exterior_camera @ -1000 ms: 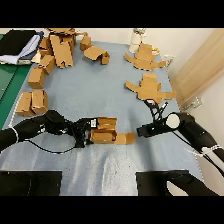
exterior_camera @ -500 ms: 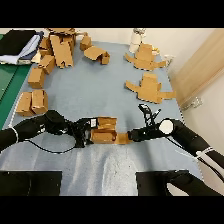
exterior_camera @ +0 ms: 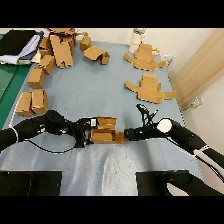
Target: Fold the box.
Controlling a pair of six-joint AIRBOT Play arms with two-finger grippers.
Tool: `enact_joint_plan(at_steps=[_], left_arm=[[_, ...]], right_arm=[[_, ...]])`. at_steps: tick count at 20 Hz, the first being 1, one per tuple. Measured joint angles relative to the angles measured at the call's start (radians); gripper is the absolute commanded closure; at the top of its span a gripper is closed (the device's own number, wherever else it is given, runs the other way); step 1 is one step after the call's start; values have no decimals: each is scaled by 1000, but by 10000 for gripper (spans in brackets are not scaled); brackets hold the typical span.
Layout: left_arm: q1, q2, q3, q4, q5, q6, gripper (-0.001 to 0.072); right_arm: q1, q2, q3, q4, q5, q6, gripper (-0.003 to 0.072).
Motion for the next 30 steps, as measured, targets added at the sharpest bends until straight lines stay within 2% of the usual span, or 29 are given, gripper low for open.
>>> enact_joint_plan(at_steps=[5,6,7,8,9,10,16,30], left_arm=[[0,0,0,0,0,0,118],[0,0,0,0,0,0,118],[0,0,0,0,0,0,118],[0,0,0,0,0,0,118],[0,0,0,0,0,0,118],[0,0,0,0,0,0,118],[0,0,0,0,0,1,118],[0,0,0,0,1,1,118]], right_arm=[[0,0,0,55,0,-21,670],[0,3,2,65,0,-27,553],[0,9,5,72,3,-32,507],[0,16,10,76,6,-35,505],[0,25,16,82,9,-37,472],[0,32,20,86,11,-38,393],[0,51,30,100,47,-39,390],[0,55,31,148,48,29,391]])
